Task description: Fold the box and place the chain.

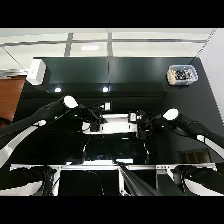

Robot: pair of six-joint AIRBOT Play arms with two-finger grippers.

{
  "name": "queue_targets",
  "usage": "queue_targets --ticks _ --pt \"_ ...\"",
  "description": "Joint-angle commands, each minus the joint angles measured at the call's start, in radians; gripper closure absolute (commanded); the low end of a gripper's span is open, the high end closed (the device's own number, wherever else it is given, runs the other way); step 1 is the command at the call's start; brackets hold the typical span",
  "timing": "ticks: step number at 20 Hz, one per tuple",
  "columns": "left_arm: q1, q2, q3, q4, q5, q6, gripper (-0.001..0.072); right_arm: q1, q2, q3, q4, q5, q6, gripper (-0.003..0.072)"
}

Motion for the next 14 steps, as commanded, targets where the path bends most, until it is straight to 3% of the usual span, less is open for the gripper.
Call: queue_targets --ticks 1,14 --pt "0.000 0.000 0.001 0.000 0.000 0.000 0.0685 0.026 -0.004 0.000 -0.034 -0.035 0.031 -0.0021" --pt "0.000 0.000 0.001 0.000 -0.001 0.000 0.0685 0.034 -0.005 0.001 -0.032 -0.078 0.063 -0.0021"
